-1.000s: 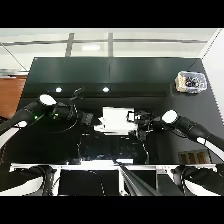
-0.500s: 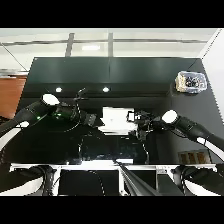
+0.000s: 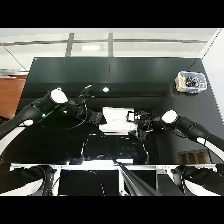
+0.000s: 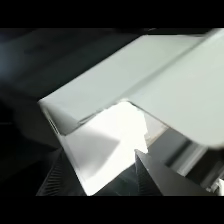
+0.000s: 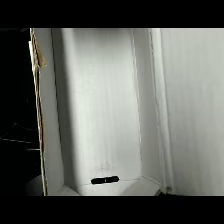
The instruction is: Fold the box and place the chain.
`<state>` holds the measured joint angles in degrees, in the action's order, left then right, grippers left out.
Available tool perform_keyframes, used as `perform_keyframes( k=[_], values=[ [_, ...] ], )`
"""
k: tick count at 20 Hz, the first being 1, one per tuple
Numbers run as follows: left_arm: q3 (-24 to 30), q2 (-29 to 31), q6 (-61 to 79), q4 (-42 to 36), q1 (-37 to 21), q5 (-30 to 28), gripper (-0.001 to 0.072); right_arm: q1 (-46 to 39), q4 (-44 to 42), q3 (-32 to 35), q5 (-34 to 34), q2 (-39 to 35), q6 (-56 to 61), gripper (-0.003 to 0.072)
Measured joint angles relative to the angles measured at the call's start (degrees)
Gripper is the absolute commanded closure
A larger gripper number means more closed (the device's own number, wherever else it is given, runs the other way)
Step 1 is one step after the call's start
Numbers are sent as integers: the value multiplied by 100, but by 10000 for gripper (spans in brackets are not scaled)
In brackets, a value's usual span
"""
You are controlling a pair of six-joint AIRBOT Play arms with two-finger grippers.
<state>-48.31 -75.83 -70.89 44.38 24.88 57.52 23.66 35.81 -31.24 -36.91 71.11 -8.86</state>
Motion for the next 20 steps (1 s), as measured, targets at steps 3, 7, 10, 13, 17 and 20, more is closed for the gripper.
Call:
perform_keyframes(
  k=[3,7,10,13,17,20],
  values=[
    [-59,0,-715,428,317,-232,214,0,-2,0,7,0,0,224],
    [-87,0,-1276,688,640,-584,215,0,-2,0,11,0,2,224],
    [-96,0,-1567,835,737,-708,215,0,-2,0,11,0,0,224],
    [-96,0,-1860,1043,782,-780,215,0,0,0,11,0,0,224],
    [-127,-4,-2404,1552,935,-892,216,0,0,0,13,0,0,224],
    [-179,-4,-2935,2085,1145,-909,236,0,0,0,20,0,-2,224]
  ],
)
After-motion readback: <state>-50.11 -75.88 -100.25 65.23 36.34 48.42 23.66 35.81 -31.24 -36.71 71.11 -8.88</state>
